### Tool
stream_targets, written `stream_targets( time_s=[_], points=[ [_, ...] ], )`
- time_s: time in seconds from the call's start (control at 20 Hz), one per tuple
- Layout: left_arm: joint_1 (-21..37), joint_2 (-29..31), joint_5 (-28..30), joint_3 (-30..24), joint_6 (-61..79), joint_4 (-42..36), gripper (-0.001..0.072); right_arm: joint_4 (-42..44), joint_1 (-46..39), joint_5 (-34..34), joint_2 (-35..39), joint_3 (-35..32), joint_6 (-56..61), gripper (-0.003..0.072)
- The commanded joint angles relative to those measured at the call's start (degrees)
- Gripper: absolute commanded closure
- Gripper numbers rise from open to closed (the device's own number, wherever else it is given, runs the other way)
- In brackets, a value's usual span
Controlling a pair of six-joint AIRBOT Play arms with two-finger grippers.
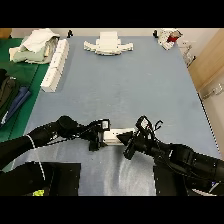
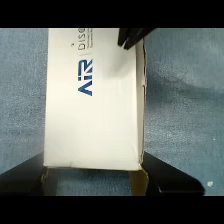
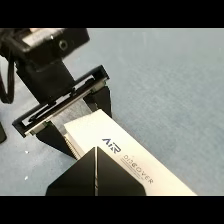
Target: Fold the box.
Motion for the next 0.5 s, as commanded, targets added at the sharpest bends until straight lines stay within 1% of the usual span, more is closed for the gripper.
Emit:
stream_targets(
  time_s=[0.0,0.1,0.3,0.45],
  points=[
    [0.0,-0.02,0.02,0.04,0.02,0.0,0.0204,0.55,-0.24,-0.28,-0.31,-0.81,0.42,0.0663],
    [0.0,0.0,0.02,0.04,0.02,0.0,0.0204,1.4,-0.26,-1.16,-0.61,-1.11,0.44,0.0663],
    [0.0,-0.02,0.02,0.04,0.02,0.0,0.0205,4.9,-0.22,-2.69,-3.82,-1.27,0.44,0.0665],
    [0.0,-0.02,0.02,0.04,0.02,0.0,0.0205,5.49,-0.24,-3.28,-5.4,-1.27,0.46,0.0667]
  ],
)
